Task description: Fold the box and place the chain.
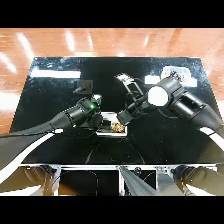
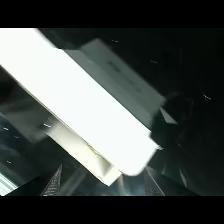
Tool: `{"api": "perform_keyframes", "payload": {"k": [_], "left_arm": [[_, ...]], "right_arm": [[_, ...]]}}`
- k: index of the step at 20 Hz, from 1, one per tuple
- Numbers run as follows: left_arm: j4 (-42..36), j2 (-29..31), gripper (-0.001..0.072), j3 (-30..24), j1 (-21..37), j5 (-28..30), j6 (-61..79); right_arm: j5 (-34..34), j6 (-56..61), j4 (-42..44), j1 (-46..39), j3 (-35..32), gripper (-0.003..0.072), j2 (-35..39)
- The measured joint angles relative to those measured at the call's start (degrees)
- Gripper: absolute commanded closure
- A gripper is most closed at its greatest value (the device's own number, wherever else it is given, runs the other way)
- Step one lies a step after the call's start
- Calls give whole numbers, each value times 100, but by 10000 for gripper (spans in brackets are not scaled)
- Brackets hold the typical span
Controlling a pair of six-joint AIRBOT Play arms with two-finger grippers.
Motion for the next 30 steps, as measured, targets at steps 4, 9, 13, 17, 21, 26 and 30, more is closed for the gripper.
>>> {"api": "perform_keyframes", "payload": {"k": [4, 9, 13, 17, 21, 26, 30], "left_arm": [[0, 0, 686, 0, 0, 0, 0], [0, 0, 686, 0, 0, -7, 0], [-48, 0, 438, 0, 0, -9, 2], [-221, 7, 140, 81, -13, 44, 2], [-223, 55, 145, 356, -20, 354, 96], [-162, 516, 146, 542, -20, 833, 293], [11, 1266, 146, 470, -17, 1298, 540]], "right_arm": [[553, -166, -238, -699, -4, 88, 374], [866, -282, -280, -1449, -317, 88, 553], [914, -310, -114, -1563, -638, 87, 590], [935, -323, -50, -1506, -745, 87, 605], [833, -323, -42, -1482, -778, 87, 605], [894, -326, -46, -1475, -789, 87, 605], [898, -326, -46, -1475, -789, 87, 605]]}}
